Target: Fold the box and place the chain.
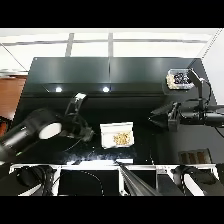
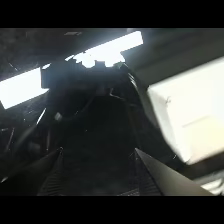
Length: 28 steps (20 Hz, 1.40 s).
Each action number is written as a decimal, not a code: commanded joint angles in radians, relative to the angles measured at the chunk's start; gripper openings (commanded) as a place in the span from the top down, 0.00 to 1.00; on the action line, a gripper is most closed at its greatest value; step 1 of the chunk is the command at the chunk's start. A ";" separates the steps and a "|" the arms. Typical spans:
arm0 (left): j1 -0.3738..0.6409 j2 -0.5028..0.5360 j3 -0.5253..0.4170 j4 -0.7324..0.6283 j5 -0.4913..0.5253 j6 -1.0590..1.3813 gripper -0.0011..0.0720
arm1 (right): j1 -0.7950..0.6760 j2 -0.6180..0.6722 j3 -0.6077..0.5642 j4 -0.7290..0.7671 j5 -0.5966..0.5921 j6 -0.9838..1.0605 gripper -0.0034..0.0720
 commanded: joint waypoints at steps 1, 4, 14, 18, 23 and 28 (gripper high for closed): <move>0.129 0.202 -0.229 -0.409 0.182 0.624 0.27 | -0.001 0.001 0.000 -0.005 -0.038 0.000 0.30; 0.181 0.224 -0.373 -0.561 0.251 1.056 0.01 | -0.001 0.001 0.000 -0.027 -0.057 0.000 0.30; 0.140 -0.064 -0.361 -0.775 0.390 1.751 0.02 | 0.000 0.001 0.000 -0.069 -0.035 0.000 0.30; 0.143 -0.118 -0.352 -0.811 0.387 1.824 0.02 | 0.000 0.001 0.000 -0.069 -0.041 0.000 0.30; 0.143 -0.158 -0.352 -0.933 0.402 1.949 0.02 | 0.000 0.001 0.000 -0.069 -0.060 0.000 0.30; 0.142 -0.163 -0.352 -0.943 0.452 1.950 0.02 | 0.000 0.001 0.000 -0.069 -0.060 0.000 0.30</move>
